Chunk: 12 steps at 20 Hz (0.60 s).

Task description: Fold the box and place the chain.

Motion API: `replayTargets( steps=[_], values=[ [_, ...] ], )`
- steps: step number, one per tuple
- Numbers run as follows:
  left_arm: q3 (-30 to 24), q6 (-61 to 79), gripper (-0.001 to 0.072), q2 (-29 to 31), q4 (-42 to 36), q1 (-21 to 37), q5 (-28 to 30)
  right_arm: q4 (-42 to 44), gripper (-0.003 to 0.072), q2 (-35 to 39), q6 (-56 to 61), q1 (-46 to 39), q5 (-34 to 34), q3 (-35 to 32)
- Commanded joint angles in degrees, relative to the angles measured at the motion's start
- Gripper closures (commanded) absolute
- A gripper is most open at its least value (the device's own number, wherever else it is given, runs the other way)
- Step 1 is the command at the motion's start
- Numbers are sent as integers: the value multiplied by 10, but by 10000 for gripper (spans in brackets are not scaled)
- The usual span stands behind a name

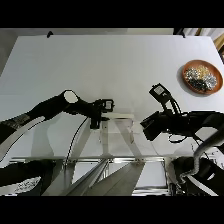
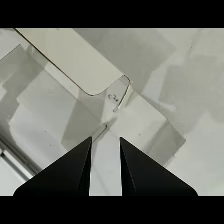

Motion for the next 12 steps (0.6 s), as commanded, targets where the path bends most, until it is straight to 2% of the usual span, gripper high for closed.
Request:
replayTargets(
  steps=[1,12],
  values=[
    [1,2,704,-6,4,0,3,0,487,0,0,0,0,0],
    [1,2,703,-6,-1,0,11,0,488,0,0,0,0,0]
  ],
)
